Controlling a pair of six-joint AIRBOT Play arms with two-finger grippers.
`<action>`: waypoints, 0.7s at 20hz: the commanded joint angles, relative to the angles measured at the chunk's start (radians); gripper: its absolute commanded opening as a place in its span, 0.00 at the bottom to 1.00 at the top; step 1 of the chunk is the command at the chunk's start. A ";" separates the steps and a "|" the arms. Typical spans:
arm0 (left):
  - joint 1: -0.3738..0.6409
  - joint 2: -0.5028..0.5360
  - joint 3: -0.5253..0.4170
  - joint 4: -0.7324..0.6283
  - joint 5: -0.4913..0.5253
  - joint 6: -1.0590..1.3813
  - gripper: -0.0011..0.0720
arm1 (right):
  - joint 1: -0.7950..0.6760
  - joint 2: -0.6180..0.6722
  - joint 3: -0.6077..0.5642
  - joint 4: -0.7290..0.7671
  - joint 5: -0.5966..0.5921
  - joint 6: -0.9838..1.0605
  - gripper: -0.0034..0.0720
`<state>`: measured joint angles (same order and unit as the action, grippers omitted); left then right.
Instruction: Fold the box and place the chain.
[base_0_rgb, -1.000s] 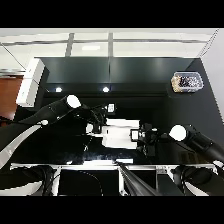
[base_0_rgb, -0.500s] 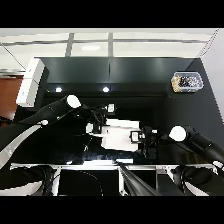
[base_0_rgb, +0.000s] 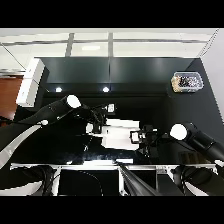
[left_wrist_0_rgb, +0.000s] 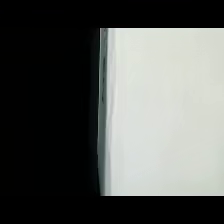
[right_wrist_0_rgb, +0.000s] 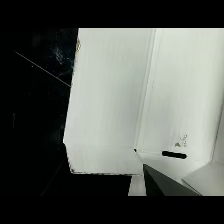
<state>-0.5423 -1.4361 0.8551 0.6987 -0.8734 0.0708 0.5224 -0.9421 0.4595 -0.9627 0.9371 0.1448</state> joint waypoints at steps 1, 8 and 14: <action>0.000 -0.001 0.000 0.000 0.000 0.000 0.05 | 0.001 0.015 0.043 -0.071 0.059 0.029 0.81; 0.000 -0.001 0.000 0.000 0.000 0.000 0.05 | 0.002 0.018 0.043 0.034 0.084 0.009 0.81; 0.000 -0.001 0.000 0.000 0.001 0.000 0.05 | 0.056 0.000 0.022 0.057 0.039 0.004 0.81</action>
<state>-0.5423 -1.4361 0.8551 0.6987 -0.8726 0.0708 0.5537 -0.9329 0.4911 -0.9302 0.9947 0.1532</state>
